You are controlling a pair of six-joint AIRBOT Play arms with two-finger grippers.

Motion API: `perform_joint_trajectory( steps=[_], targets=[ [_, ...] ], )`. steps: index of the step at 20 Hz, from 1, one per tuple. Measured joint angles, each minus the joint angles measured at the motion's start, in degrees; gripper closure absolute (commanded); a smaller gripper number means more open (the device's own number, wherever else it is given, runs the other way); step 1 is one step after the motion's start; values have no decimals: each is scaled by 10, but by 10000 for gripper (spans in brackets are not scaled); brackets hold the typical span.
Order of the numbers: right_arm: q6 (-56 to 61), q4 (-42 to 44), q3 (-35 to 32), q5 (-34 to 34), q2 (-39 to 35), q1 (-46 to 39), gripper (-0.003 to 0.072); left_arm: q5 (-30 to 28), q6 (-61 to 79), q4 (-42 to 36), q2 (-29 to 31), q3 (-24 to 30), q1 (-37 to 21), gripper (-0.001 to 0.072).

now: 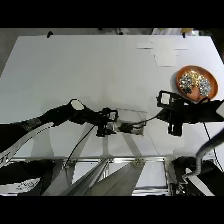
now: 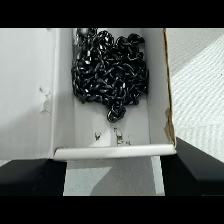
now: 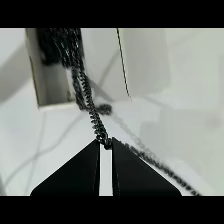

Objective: Fold the box and place the chain.

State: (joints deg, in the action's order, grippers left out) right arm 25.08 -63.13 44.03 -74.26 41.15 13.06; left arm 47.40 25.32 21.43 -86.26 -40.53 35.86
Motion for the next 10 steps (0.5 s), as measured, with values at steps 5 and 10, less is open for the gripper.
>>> perform_joint_trajectory(
  steps=[5, 10],
  targets=[
    [23, 75, 33, -3, 7, 63, 669, 0, 0, 0, 0, 0, 0, 487],
    [52, 101, 39, 48, 65, 134, 668, 0, 0, 0, 0, 0, 0, 487]
  ],
)
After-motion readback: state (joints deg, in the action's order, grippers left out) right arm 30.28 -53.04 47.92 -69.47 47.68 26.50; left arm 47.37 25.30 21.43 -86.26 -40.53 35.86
